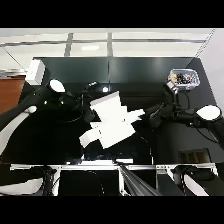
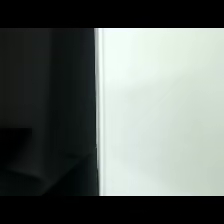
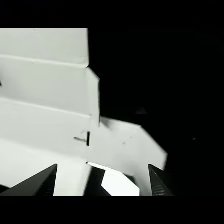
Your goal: Fold the box and place the chain.
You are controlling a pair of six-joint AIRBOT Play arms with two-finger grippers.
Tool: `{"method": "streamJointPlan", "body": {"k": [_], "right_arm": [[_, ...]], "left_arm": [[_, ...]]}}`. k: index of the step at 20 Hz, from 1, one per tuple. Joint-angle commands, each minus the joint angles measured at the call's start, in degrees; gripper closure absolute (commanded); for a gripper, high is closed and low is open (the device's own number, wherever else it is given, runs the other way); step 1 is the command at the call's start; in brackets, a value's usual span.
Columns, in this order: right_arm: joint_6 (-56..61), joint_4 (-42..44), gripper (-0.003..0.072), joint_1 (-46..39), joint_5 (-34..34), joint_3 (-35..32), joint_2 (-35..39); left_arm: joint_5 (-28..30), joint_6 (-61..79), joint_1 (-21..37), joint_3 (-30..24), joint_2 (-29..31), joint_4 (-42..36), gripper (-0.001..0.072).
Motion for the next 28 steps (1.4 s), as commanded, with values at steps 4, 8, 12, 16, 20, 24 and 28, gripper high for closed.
{"method": "streamJointPlan", "body": {"k": [4,8,12,16,20,24,28], "right_arm": [[-0.4,5.7,0.0063,-1.1,-14.4,1.8,0.0],[-0.4,-11.0,0.0063,2.3,-5.3,1.5,-0.2],[-0.5,-15.3,0.0063,7.0,-2.9,-1.4,-0.6],[-4.9,-16.3,-0.0025,11.8,-3.0,-3.8,-2.6],[-12.9,-17.6,-0.0024,16.8,-3.0,-4.2,-3.8],[-21.6,-22.1,-0.0022,19.5,-2.1,-4.3,-4.2],[-24.2,-18.1,-0.0015,22.2,-2.9,-6.5,-5.1]], "left_arm": [[15.5,29.0,-7.1,-5.2,5.8,1.2,0.0685],[18.3,32.9,-9.1,-5.2,3.9,1.4,0.0685],[18.0,32.9,-10.0,-5.2,0.8,2.0,0.0685],[19.9,32.7,-10.0,-5.2,0.7,3.7,0.0685],[19.3,32.6,-10.7,-5.2,0.7,4.1,0.0686],[20.0,32.6,-10.8,-5.2,0.7,4.1,0.0686],[20.0,32.6,-10.8,-5.2,0.7,4.1,0.0685]]}}
